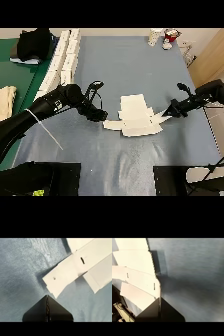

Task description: Fold the box.

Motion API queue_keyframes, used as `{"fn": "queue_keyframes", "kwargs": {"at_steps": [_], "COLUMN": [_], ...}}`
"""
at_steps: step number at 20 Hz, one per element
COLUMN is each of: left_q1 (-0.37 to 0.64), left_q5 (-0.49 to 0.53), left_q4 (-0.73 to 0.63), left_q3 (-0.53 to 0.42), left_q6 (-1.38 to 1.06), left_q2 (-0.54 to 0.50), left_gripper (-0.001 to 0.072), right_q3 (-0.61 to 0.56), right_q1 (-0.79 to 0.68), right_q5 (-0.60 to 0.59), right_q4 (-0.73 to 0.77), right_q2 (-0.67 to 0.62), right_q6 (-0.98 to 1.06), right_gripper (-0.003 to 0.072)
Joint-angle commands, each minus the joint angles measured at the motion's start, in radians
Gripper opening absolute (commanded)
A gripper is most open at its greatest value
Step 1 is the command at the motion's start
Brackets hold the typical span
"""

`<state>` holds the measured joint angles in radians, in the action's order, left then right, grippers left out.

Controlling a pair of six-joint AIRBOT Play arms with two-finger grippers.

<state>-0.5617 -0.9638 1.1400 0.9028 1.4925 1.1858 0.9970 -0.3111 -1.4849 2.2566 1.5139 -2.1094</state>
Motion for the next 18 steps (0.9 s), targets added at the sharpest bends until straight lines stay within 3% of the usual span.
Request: {"fn": "queue_keyframes", "kwargs": {"at_steps": [1, 4, 6, 7, 8, 9, 13, 18], "left_q1": [0.000, 0.021, 0.076, 0.117, 0.159, 0.204, 0.330, 0.375], "left_q5": [0.029, 0.002, -0.096, -0.148, -0.187, -0.215, -0.274, -0.278], "left_q4": [-0.023, -0.025, -0.076, -0.126, -0.185, -0.249, -0.335, -0.333], "left_q3": [0.001, 0.021, 0.064, 0.087, 0.101, 0.106, 0.105, 0.101], "left_q6": [0.000, -0.039, -0.140, -0.188, -0.222, -0.235, -0.362, -0.483], "left_q2": [-0.001, -0.001, -0.002, -0.002, -0.002, -0.002, -0.001, 0.043], "left_gripper": [0.0013, 0.0014, 0.0015, 0.0061, 0.0341, 0.0491, 0.0493, 0.0492], "right_q3": [-0.003, -0.070, -0.179, -0.246, -0.312, -0.373, -0.583, -0.643], "right_q1": [0.115, 0.216, 0.283, 0.320, 0.357, 0.389, 0.501, 0.525], "right_q5": [0.032, 0.143, 0.254, 0.307, 0.353, 0.396, 0.526, 0.584], "right_q4": [0.017, 0.034, 0.037, 0.037, 0.037, 0.037, 0.020, 0.000], "right_q2": [-0.043, -0.156, -0.263, -0.325, -0.388, -0.449, -0.704, -0.822], "right_q6": [0.016, 0.038, 0.073, 0.095, 0.112, 0.135, 0.202, 0.225], "right_gripper": [0.0002, 0.0002, 0.0002, 0.0002, 0.0001, 0.0002, 0.0003, 0.0003]}}
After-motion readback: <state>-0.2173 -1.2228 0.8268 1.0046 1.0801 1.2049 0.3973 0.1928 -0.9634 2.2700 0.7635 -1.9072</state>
